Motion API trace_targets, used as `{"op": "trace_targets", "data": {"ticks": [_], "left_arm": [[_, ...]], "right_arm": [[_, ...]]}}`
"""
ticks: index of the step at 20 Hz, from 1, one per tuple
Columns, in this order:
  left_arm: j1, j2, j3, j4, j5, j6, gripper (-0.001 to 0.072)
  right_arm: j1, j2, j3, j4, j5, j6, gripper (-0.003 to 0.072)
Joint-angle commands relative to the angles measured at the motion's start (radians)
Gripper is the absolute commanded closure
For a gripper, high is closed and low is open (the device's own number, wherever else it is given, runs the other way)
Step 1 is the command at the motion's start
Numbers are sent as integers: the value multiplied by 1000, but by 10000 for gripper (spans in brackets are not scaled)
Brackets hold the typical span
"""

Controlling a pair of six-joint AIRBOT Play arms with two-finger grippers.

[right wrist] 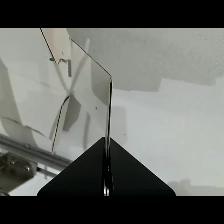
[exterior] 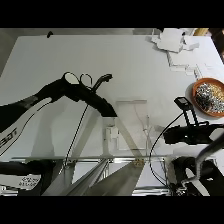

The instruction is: Fold the box and place the chain.

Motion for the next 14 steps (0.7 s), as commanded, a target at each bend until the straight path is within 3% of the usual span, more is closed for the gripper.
{"op": "trace_targets", "data": {"ticks": [1, 6, 7, 9, 12, 13, 14], "left_arm": [[-14, -139, 71, -109, -92, 64, 139], [-95, -175, 71, -164, -74, 159, 148], [-108, -175, 71, -156, -71, 162, 211], [-115, -175, 71, -98, -64, 187, 457], [-104, -175, 71, -18, -64, 184, 676], [-99, -172, 71, -19, -60, 206, 706], [-97, -166, 71, -17, -60, 232, 706]], "right_arm": [[1, 0, 0, 0, 8, 0, 663], [1, 0, 0, 0, 10, 0, 663], [1, 0, 0, 0, 10, 0, 663], [1, 0, 0, 0, 12, 0, 663], [1, 0, 0, 2, 18, 0, 663], [1, 0, 0, 7, 17, -1, 655], [1, 0, 1, 19, 16, -2, 562]]}}
